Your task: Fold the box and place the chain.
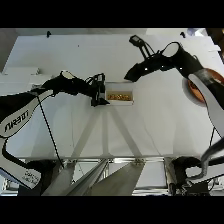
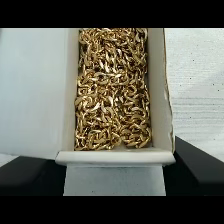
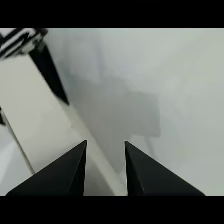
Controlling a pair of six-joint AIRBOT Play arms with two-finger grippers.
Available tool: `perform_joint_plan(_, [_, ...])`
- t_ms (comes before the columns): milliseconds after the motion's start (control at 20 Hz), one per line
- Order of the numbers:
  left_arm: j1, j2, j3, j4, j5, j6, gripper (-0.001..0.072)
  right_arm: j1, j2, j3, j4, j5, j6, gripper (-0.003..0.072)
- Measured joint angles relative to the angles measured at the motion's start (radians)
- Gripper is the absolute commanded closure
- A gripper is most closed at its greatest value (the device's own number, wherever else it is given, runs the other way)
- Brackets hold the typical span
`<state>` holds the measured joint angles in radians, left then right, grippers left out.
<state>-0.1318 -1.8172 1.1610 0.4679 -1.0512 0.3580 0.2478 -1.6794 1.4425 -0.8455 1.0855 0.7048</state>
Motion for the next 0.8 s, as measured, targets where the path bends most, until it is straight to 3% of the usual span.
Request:
perform_joint_plan(200, [0.0,0.0,0.0,0.0,0.0,0.0,0.0495,0.003,-0.034,0.013,0.043,0.128,-0.071,0.0411])
perform_joint_plan(300, [0.0,0.0,0.0,0.0,0.0,0.0,0.0495,0.008,-0.039,0.015,0.05,0.173,-0.112,0.03])
perform_joint_plan(350, [0.0,0.0,0.0,0.0,0.0,0.0,0.0495,0.014,-0.039,0.016,0.05,0.19,-0.144,0.0281])
perform_joint_plan(600, [0.0,0.0,0.0,0.0,0.0,0.0,0.0495,0.057,-0.032,0.018,0.005,0.171,-0.269,0.0299])
perform_joint_plan(700, [0.0,0.0,0.0,0.0,0.0,0.0,0.0495,0.077,-0.03,0.018,-0.027,0.153,-0.288,0.038])
perform_joint_plan(800, [0.0,0.0,0.0,-0.001,0.0,-0.001,0.0495,0.097,-0.029,0.018,-0.06,0.146,-0.292,0.0401])
